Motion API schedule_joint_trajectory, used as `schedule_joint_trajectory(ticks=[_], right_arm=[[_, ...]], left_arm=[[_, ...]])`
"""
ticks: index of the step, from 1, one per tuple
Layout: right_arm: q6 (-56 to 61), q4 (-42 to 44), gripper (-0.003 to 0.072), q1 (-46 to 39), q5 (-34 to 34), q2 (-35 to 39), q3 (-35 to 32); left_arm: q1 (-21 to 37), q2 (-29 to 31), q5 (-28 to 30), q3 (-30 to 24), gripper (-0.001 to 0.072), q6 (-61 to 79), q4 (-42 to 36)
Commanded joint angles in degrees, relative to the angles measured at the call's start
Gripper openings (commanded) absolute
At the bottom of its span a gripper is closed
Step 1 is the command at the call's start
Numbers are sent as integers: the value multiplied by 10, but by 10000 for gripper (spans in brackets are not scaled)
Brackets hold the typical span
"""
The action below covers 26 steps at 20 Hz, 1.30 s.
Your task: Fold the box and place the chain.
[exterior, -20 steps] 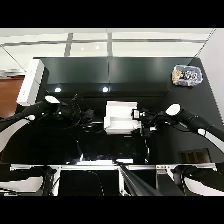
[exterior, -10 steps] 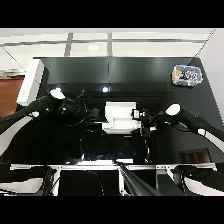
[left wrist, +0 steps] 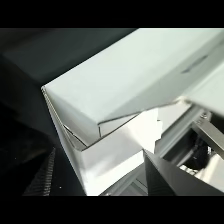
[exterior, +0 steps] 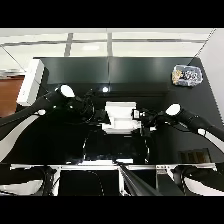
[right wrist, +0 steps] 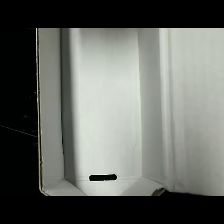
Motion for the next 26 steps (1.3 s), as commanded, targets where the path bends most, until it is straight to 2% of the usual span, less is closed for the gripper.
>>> schedule_joint_trajectory(ticks=[1, 2, 3, 9, 12, 17, 24, 26], right_arm=[[0, 0, 178, 0, 0, 0, 0], [0, 0, 178, 0, 0, 0, 0], [0, 0, 178, 0, 0, 0, 0], [0, 0, 178, 0, 0, 0, 0], [0, 0, 178, 0, 0, 0, 0], [0, 0, 178, 0, 0, 0, 0], [0, 0, 178, 0, 0, 0, 0], [0, 0, 178, 0, 0, 0, 0]], left_arm=[[-27, 0, 5, 36, 523, -94, 88], [-34, 0, 6, 45, 468, -106, 96], [-42, 0, 6, 52, 464, -115, 96], [-72, 0, 4, 60, 465, -175, 127], [-83, 0, 6, 71, 465, -227, 174], [-124, 0, 50, 75, 465, -322, 242], [-151, 0, 60, 78, 464, -351, 248], [-157, 0, 59, 80, 464, -376, 272]])
